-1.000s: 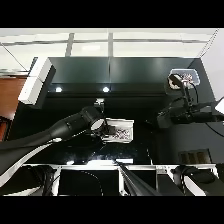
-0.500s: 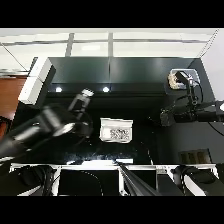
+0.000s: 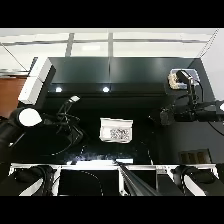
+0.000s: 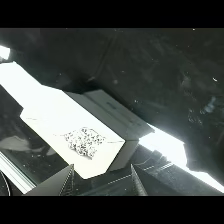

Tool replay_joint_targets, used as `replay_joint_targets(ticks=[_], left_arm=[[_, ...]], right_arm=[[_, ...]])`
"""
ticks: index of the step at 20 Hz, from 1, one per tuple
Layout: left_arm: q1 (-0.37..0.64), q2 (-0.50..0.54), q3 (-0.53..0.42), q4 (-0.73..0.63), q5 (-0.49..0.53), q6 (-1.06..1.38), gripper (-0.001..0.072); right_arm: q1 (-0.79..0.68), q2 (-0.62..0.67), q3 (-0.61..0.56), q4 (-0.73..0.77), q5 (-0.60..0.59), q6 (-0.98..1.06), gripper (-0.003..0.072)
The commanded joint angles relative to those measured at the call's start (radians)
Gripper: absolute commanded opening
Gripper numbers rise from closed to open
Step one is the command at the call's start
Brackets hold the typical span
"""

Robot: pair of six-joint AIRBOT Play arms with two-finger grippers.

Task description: Fold the box and place the chain.

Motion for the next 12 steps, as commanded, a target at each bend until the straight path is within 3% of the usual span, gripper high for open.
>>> replay_joint_targets(ticks=[1, 4, 6, 12], left_arm=[[-0.033, -0.113, -0.038, -0.105, 0.065, 0.658, 0.0709], [-0.071, -0.197, -0.032, -0.086, 0.204, 0.88, 0.0708], [-0.052, -0.237, -0.024, -0.116, 0.244, 0.94, 0.0708], [-0.011, -0.287, -0.019, -0.307, 0.247, 1.076, 0.0707]], right_arm=[[0.0, 0.001, 0.001, 0.0, -0.002, 0.013, 0.0431], [0.0, 0.001, 0.001, 0.0, -0.002, 0.024, 0.0431], [0.0, 0.001, 0.001, 0.0, -0.002, 0.024, 0.0431], [0.0, 0.001, 0.001, 0.0, -0.01, 0.024, 0.0431]])
